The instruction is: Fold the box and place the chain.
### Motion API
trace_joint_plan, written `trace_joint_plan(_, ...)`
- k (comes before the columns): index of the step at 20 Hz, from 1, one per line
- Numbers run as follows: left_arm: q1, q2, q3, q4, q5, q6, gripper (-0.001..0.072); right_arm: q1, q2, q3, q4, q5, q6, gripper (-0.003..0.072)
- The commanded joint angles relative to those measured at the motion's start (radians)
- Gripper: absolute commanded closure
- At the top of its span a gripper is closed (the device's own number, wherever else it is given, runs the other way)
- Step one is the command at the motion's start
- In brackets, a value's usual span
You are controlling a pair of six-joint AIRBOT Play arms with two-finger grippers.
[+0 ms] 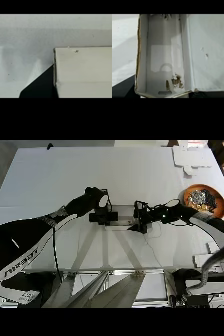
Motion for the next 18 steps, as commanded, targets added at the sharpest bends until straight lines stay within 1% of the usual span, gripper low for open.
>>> trace_joint_plan(1,-0.009,-0.001,0.001,-0.027,0.023,-0.024,0.0702,0.000,0.000,0.001,0.001,0.001,0.001,0.0143)
trace_joint_plan(4,-0.008,-0.001,0.001,-0.030,0.023,-0.024,0.0699,0.000,0.000,0.001,0.001,0.002,0.001,0.0143)
trace_joint_plan(5,-0.008,0.000,0.001,-0.033,0.021,-0.024,0.0682,0.000,0.000,0.001,0.001,0.001,0.001,0.0143)
trace_joint_plan(6,-0.008,0.005,0.001,-0.032,0.013,-0.023,0.0550,0.000,0.000,0.001,0.001,0.001,0.001,0.0143)
trace_joint_plan(7,-0.008,0.014,0.001,-0.028,0.011,-0.018,0.0381,0.000,0.000,0.001,0.001,0.001,0.001,0.0143)
trace_joint_plan(8,-0.007,0.026,0.001,-0.026,0.013,-0.013,0.0289,0.000,0.000,0.001,0.001,0.002,0.001,0.0143)
trace_joint_plan(13,0.009,0.104,0.001,-0.020,0.019,0.061,0.0285,0.000,0.000,0.001,0.001,0.002,0.001,0.0143)
trace_joint_plan(16,0.027,0.166,0.001,-0.045,0.011,0.140,0.0285,0.000,0.000,0.001,0.001,0.003,0.001,0.0143)
trace_joint_plan(18,0.053,0.225,0.000,-0.095,-0.013,0.222,0.0284,0.000,0.000,0.001,0.001,0.003,0.001,0.0143)
